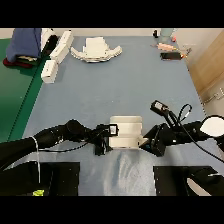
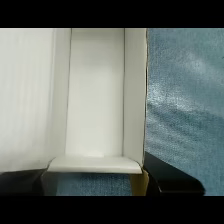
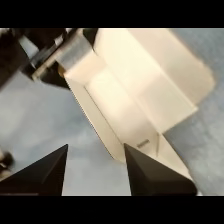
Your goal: Fold the box.
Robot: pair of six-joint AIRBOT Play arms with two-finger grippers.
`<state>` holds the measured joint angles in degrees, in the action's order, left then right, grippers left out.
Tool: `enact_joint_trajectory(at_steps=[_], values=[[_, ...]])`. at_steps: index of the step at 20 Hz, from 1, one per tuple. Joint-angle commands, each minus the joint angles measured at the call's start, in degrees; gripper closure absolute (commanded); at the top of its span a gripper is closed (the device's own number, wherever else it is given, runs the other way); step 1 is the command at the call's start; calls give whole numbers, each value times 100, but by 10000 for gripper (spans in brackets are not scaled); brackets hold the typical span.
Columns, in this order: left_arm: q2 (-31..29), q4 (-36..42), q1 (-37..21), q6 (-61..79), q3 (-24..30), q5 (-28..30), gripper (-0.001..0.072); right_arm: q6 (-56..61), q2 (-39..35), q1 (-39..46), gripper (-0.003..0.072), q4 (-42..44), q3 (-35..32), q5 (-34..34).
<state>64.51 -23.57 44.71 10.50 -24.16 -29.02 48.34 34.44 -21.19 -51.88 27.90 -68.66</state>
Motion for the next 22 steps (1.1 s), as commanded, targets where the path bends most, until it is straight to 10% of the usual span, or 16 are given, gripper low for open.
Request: enact_joint_trajectory(at_steps=[1, 12, 17, 22], values=[[2, -2, -4, 0, -7, 0, 195, -1596, -39, 2, 99, -981, -245, -20], [2, -2, -4, 0, -7, 0, 195, -4621, 671, 2, 92, -341, -787, 1751], [2, -2, -4, 0, -7, 0, 195, -4688, 734, 2, 400, 205, -787, 1576], [2, -2, -4, 0, -7, 0, 195, -4688, 780, -125, 461, 431, -787, 1668]])
